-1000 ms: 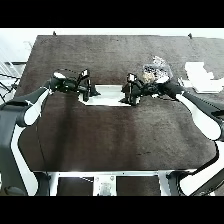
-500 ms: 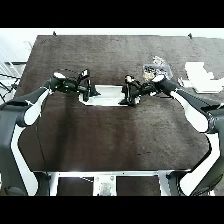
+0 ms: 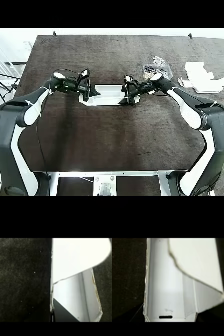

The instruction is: Fold the box and place the chain.

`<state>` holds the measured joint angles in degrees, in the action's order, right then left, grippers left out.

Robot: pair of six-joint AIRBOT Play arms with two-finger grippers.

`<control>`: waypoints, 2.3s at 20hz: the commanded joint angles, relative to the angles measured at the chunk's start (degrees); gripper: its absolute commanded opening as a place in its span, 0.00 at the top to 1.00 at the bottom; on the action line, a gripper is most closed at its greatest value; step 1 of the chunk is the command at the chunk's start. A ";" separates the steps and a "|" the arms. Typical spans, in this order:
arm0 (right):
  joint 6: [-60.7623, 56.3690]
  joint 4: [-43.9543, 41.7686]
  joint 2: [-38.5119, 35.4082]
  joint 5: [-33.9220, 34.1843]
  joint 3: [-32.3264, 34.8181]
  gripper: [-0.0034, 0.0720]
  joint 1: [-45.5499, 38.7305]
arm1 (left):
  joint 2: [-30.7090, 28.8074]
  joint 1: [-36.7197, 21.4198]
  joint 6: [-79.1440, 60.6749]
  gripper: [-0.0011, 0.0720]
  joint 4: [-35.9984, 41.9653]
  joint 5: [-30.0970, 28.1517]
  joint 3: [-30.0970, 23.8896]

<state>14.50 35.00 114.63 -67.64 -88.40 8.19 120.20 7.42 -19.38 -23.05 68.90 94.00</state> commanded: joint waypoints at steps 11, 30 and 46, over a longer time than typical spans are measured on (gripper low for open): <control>-1.62 0.13 1.40 -2.49 -1.11 0.14 0.00 | 0.04 0.02 0.00 0.96 -0.04 0.02 0.00; -1.33 -1.36 2.60 -0.96 -1.11 0.14 0.68 | 0.02 0.02 0.00 0.96 -0.04 0.02 0.00; -0.96 -1.36 2.60 -1.01 -1.11 0.26 0.66 | 0.04 0.04 0.00 0.96 -0.02 0.02 0.00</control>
<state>13.58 33.65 117.19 -68.73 -89.47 8.84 120.20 7.42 -19.38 -23.07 68.95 94.02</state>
